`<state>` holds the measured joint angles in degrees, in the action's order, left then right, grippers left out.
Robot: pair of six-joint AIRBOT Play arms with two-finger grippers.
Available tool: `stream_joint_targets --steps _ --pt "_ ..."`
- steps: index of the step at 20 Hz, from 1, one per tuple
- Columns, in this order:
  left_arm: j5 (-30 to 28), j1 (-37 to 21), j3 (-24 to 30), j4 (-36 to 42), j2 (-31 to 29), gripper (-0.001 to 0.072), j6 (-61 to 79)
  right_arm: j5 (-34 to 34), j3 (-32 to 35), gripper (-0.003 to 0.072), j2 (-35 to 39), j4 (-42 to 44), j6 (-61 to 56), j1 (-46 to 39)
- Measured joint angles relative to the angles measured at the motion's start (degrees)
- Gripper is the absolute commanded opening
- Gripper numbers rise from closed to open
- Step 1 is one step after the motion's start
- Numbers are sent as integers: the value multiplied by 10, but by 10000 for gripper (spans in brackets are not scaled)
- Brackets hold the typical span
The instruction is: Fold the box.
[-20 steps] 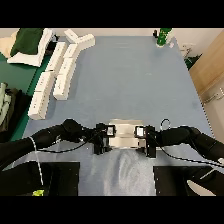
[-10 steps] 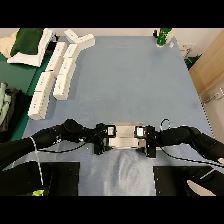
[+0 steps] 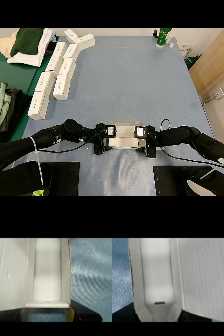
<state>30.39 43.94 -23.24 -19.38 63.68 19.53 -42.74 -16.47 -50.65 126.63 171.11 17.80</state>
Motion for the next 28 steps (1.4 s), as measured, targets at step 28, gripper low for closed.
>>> stream_joint_targets --steps 28 --pt "1 0 0 0 0 473 0 -3 -7 720 11 -17 -43 1"
